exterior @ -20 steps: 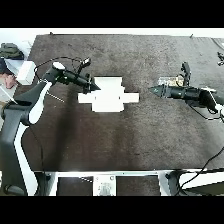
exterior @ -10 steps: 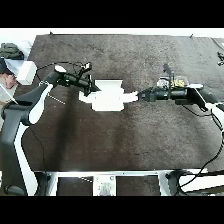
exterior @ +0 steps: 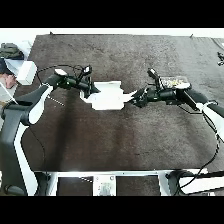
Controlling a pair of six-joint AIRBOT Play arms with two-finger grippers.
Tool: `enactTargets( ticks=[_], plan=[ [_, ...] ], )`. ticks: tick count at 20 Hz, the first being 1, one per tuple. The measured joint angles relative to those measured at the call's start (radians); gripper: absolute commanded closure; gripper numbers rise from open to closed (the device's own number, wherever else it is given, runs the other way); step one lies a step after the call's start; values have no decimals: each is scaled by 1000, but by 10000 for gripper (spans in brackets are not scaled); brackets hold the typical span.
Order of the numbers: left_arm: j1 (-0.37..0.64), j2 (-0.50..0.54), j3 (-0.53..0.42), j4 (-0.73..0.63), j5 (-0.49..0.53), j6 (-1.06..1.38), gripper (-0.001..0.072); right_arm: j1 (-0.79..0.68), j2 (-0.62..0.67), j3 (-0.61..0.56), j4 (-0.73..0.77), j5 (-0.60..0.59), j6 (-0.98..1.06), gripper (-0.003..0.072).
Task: Fold the box and place the chain.
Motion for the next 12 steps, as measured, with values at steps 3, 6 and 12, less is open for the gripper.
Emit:
enactTargets(
  ticks=[3, 6, 12],
  plan=[
    [0, 0, -2, -3, 0, -6, 698, 40, 0, 0, -24, -25, -62, 132],
    [0, 0, -2, -3, -4, -31, 698, 89, 0, 0, -76, -61, -117, 88],
    [0, 0, -2, -7, -5, -46, 698, 191, 0, -1, -191, -161, -182, 87]
  ],
)
